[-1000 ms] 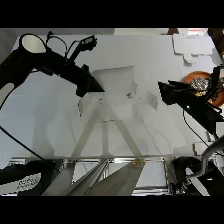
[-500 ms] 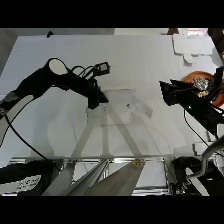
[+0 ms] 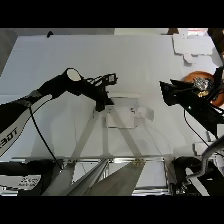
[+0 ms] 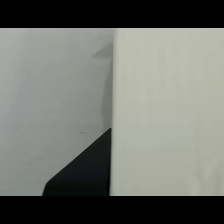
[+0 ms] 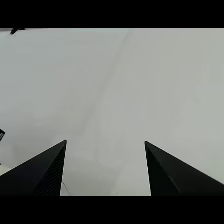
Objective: Fold the box and place the chain.
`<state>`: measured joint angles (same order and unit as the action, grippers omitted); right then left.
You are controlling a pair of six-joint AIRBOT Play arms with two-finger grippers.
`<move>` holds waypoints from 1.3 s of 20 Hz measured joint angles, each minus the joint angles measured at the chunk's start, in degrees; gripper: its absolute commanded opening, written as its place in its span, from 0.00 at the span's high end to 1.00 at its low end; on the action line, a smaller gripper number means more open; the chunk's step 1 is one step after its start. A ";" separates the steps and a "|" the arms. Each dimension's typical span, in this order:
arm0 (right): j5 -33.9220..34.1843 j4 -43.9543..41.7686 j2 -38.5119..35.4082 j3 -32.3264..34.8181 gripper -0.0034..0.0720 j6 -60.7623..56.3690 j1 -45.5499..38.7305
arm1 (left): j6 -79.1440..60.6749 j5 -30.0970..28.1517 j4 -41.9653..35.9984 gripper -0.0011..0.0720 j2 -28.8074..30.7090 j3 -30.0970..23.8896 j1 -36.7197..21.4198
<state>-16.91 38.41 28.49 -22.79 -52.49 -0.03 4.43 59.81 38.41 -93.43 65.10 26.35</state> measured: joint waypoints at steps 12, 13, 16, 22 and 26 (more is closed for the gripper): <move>-0.20 2.32 0.00 0.00 0.27 0.02 0.00 | -2.84 -2.56 -5.31 0.98 -4.85 0.00 0.04; -0.20 2.32 0.00 0.00 0.27 0.02 0.00 | -3.61 -2.58 -5.44 0.98 -4.92 0.02 0.04; -0.22 2.36 0.00 0.00 0.27 0.00 0.00 | -5.57 -2.64 -5.66 0.98 -5.01 0.02 0.04; -0.22 2.36 0.00 0.00 0.27 0.00 0.00 | -10.71 -2.62 -5.68 0.98 -4.94 0.00 0.04; -0.22 2.38 0.00 0.00 0.27 0.02 0.00 | -11.56 -2.60 -5.29 0.98 -4.94 0.00 0.04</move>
<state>-17.12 40.80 28.49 -22.79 -52.47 -0.03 -7.14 57.21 33.12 -98.37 65.10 26.39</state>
